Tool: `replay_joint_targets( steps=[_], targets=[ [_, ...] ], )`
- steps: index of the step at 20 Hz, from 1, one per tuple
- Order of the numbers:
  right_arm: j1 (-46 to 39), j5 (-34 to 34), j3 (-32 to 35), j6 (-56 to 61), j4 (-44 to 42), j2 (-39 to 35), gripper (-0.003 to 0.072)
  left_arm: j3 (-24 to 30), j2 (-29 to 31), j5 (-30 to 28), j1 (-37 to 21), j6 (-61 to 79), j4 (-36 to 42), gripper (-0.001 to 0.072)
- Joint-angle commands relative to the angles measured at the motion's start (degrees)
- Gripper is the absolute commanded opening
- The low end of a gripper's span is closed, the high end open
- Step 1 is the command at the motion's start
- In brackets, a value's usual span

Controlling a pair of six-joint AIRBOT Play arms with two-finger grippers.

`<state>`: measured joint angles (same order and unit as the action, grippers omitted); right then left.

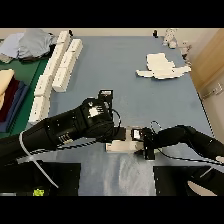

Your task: Fold the box.

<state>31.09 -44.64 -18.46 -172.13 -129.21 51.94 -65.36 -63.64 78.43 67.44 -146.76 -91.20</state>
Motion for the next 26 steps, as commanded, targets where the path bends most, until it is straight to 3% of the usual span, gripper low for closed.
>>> replay_joint_targets(
  steps=[1,5,8,11,12,13,14,16,20,26],
  targets=[
    [0.0,0.04,-0.04,0.02,-0.02,0.02,0.049,-0.42,0.83,-1.55,-0.02,9.57,-0.15,0.0014],
    [0.0,0.02,-0.04,0.02,-0.02,0.02,0.049,2.23,5.42,-1.66,-2.4,24.24,2.05,0.0013],
    [0.0,0.04,-0.04,0.02,-0.02,0.02,0.049,11.63,16.7,-7.23,-11.34,46.51,11.19,0.0012],
    [0.0,0.02,-0.04,0.02,-0.02,0.0,0.049,22.36,27.85,-9.6,-23.3,81.77,22.45,0.0017],
    [0.0,0.04,-0.04,0.02,-0.02,0.02,0.049,25.92,30.49,-10.64,-27.76,93.77,27.28,0.0179],
    [0.0,0.04,-0.04,0.02,-0.02,0.0,0.049,29.46,32.17,-13.09,-31.85,102.47,31.23,0.0662],
    [0.0,0.02,-0.04,0.0,-0.02,0.0,0.049,32.72,32.79,-16.02,-35.19,108.43,34.49,0.0692],
    [0.0,0.02,-0.04,0.02,-0.02,0.0,0.049,38.86,32.81,-21.38,-39.6,120.15,38.88,0.0692],
    [0.0,0.02,-0.04,0.02,-0.02,0.02,0.049,47.91,29.59,-33.03,-39.06,137.7,48.5,0.0693],
    [0.0,0.02,-0.04,0.02,-0.02,0.02,0.049,48.94,17.2,-41.0,-32.35,151.97,58.84,0.0692]
  ],
)
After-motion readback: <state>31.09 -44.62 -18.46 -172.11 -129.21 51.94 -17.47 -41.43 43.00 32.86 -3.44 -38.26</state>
